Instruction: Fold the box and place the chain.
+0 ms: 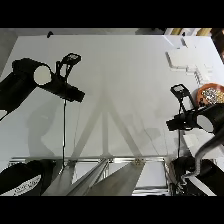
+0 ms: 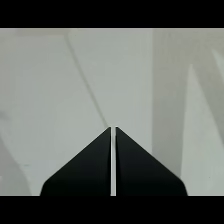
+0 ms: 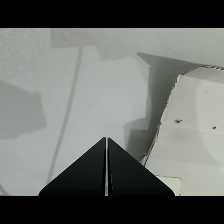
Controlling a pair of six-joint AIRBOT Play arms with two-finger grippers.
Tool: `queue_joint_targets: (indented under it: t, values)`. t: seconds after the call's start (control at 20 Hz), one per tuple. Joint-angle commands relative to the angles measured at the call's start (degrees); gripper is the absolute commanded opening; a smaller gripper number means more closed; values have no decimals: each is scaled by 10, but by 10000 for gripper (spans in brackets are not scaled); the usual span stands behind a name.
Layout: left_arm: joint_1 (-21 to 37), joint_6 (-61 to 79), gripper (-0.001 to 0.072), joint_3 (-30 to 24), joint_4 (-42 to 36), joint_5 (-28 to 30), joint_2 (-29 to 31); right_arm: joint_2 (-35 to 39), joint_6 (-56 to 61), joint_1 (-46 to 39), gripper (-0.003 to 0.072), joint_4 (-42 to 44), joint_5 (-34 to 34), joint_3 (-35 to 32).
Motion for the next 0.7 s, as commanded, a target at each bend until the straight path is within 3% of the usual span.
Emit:
queue_joint_targets:
  t: [0.0,0.5,0.65]
  values:
    - [0,0,31,0,0,0,0,0,0,0,22,0,0,0]
    - [0,0,31,0,0,0,0,0,0,0,22,-1,-23,0]
    - [0,0,31,0,0,0,0,0,25,-16,18,-128,-3,9]
